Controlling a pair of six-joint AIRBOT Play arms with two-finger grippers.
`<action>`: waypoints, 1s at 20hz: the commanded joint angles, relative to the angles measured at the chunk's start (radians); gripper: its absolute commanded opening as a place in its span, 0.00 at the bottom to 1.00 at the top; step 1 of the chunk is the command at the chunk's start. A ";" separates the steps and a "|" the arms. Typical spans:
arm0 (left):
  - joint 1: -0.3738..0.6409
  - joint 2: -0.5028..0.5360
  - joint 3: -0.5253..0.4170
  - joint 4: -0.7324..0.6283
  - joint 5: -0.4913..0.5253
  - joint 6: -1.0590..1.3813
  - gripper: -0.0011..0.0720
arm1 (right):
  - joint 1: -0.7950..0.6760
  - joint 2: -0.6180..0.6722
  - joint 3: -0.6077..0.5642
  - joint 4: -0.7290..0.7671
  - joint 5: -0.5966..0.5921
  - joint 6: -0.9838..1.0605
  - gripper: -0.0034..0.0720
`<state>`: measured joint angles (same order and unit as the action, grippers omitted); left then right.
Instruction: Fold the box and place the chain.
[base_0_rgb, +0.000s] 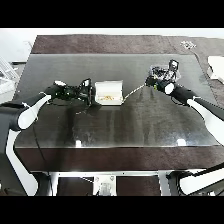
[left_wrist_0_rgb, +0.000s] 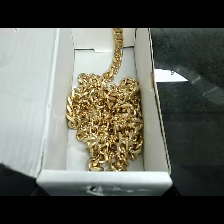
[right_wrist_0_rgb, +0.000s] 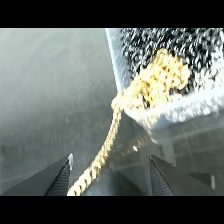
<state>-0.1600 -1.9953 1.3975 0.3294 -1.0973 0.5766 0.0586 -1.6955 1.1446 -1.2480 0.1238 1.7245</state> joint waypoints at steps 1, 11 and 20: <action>0.001 0.001 0.001 0.000 0.000 0.000 0.69 | 0.001 -0.061 0.067 0.026 0.008 0.004 0.78; 0.001 0.001 0.001 0.000 0.000 0.000 0.69 | 0.005 -0.127 0.125 0.085 0.034 0.003 0.40; 0.001 0.001 0.001 0.000 0.000 0.000 0.69 | 0.003 -0.099 0.142 0.085 -0.007 -0.007 0.06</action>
<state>-0.1600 -1.9953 1.3975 0.3294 -1.0973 0.5766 0.0608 -1.8160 1.2839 -1.1648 0.1284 1.7187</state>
